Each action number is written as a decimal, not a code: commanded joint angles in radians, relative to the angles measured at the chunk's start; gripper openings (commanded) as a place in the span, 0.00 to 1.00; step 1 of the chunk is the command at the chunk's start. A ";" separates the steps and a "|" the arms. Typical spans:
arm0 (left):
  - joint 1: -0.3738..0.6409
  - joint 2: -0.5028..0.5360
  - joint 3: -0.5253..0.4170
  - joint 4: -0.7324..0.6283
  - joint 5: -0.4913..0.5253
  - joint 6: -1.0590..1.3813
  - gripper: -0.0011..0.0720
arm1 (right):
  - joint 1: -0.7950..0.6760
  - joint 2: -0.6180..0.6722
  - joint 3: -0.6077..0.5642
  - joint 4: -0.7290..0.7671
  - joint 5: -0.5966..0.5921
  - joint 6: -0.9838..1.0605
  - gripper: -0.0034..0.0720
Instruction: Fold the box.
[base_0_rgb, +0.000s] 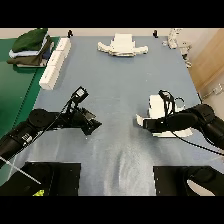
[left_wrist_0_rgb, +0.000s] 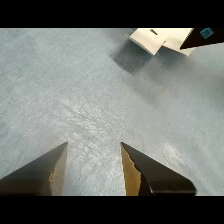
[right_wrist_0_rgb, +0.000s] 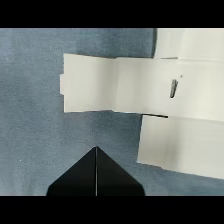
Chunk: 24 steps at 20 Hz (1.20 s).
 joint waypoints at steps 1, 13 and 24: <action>0.008 0.003 0.001 0.003 0.001 -0.012 0.67 | 0.000 0.000 0.000 0.000 0.000 0.000 0.05; 0.008 0.003 0.001 0.000 0.011 -0.012 0.67 | 0.000 0.000 0.000 0.000 0.000 0.001 0.05; 0.008 0.003 0.001 -0.046 0.016 -0.121 0.67 | -0.032 -0.028 0.031 0.026 0.240 0.103 0.06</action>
